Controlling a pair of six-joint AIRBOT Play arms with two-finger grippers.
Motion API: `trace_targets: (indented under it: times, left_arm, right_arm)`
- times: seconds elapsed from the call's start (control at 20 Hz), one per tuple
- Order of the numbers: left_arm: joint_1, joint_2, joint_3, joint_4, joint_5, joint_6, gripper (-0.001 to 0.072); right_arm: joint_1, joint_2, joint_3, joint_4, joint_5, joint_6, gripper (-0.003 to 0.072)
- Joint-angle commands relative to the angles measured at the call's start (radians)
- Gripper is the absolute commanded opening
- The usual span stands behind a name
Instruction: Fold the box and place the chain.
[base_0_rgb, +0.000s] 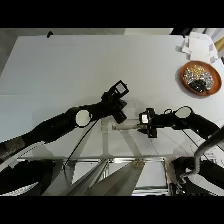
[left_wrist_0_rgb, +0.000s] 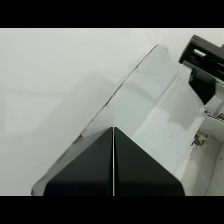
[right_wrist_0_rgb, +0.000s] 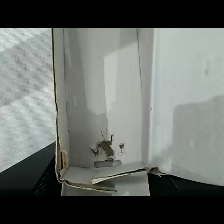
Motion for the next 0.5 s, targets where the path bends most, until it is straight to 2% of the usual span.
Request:
trace_targets:
  times: [0.0, 0.45]
  left_arm:
    - [-0.001, -0.04, 0.0, 0.002, 0.026, -0.032, 0.0001]
    - [-0.001, -0.064, -0.001, 0.002, 0.024, -0.032, 0.0001]
  right_arm:
    - [0.0, -0.001, 0.0, 0.0, 0.0, -0.001, 0.0319]
    - [0.0, -0.001, 0.0, 0.0, 0.0, -0.001, 0.0319]
